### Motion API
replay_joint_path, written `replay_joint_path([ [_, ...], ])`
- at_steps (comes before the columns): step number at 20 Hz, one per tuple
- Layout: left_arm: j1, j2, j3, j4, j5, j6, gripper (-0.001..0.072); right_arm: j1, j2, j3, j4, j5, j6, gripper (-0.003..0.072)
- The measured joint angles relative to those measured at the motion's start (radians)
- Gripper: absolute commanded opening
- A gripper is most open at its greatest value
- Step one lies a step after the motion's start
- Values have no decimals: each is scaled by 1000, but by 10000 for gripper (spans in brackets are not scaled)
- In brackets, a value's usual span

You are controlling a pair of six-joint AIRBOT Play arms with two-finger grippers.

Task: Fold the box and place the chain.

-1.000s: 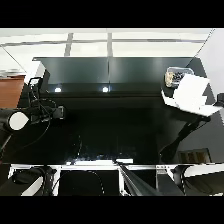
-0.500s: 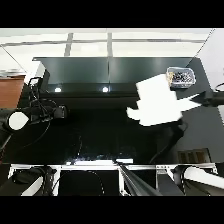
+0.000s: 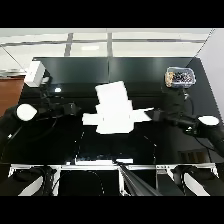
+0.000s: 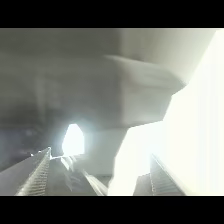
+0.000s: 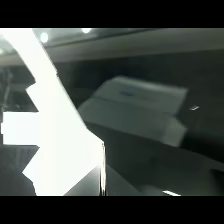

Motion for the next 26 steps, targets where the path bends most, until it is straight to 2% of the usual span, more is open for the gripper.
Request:
replay_joint_path([
  [4, 87, -209, 53, -395, -169, 403, 710, 135, 14, -28, 29, -94, 3, 11],
  [6, 113, -299, 84, -518, -217, 546, 710, 162, 16, -34, 35, -113, 5, 11],
  [8, 108, -384, 122, -597, -277, 666, 710, 176, 18, -37, 37, -121, 8, 11],
  [12, 59, -534, 212, -649, -430, 860, 685, 187, 18, -39, 40, -130, 11, 11],
  [14, 37, -599, 266, -616, -525, 907, 570, 189, 18, -39, 39, -131, 14, 11],
  [17, 20, -655, 326, -532, -599, 940, 380, 190, 18, -39, 37, -132, 16, 11],
  [18, 18, -664, 343, -513, -609, 947, 342, 191, 18, -39, 37, -133, 17, 11],
  [21, 13, -679, 380, -483, -643, 959, 331, 191, 18, -39, 32, -136, 18, 11],
  [22, 13, -681, 388, -473, -652, 962, 258, 191, 18, -39, 28, -138, 18, 12],
  [23, 12, -683, 395, -470, -653, 963, 116, 191, 18, -39, 24, -139, 18, 12],
  [24, 12, -685, 399, -466, -658, 964, 29, 191, 18, -39, 16, -143, 18, 13],
  [25, 11, -686, 402, -467, -670, 972, 28, 191, 18, -39, 9, -143, 18, 49],
  [26, 10, -686, 405, -463, -675, 971, 27, 191, 18, -39, 3, -143, 19, 317],
])
